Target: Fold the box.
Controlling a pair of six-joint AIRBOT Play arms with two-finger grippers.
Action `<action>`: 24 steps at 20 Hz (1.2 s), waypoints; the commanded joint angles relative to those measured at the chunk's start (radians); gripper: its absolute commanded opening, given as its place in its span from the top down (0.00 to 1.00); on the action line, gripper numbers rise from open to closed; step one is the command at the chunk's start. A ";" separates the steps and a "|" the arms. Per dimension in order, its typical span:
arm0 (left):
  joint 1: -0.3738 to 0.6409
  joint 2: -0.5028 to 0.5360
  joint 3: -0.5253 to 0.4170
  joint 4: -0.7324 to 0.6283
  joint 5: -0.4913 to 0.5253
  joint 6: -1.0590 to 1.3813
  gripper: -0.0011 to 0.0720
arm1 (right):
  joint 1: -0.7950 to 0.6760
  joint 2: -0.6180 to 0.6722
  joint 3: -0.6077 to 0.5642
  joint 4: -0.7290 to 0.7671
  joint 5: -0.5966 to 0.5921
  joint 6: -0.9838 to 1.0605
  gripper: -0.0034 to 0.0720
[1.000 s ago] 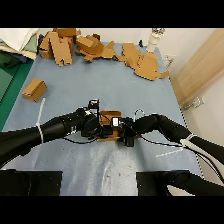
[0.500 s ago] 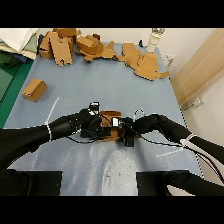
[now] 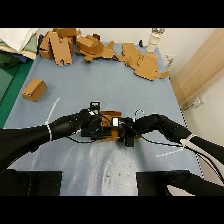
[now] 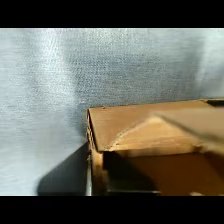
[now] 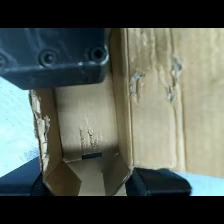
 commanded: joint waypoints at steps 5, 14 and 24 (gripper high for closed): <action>0.000 0.000 0.001 -0.036 0.149 0.000 0.42 | 0.001 0.000 0.000 0.002 0.000 0.000 0.29; 0.022 0.050 0.001 -0.036 0.082 0.000 0.42 | 0.001 0.000 0.000 0.002 0.000 0.000 0.29; 0.027 0.071 0.001 -0.066 -0.061 0.001 0.42 | 0.001 0.000 0.000 0.002 0.000 0.000 0.29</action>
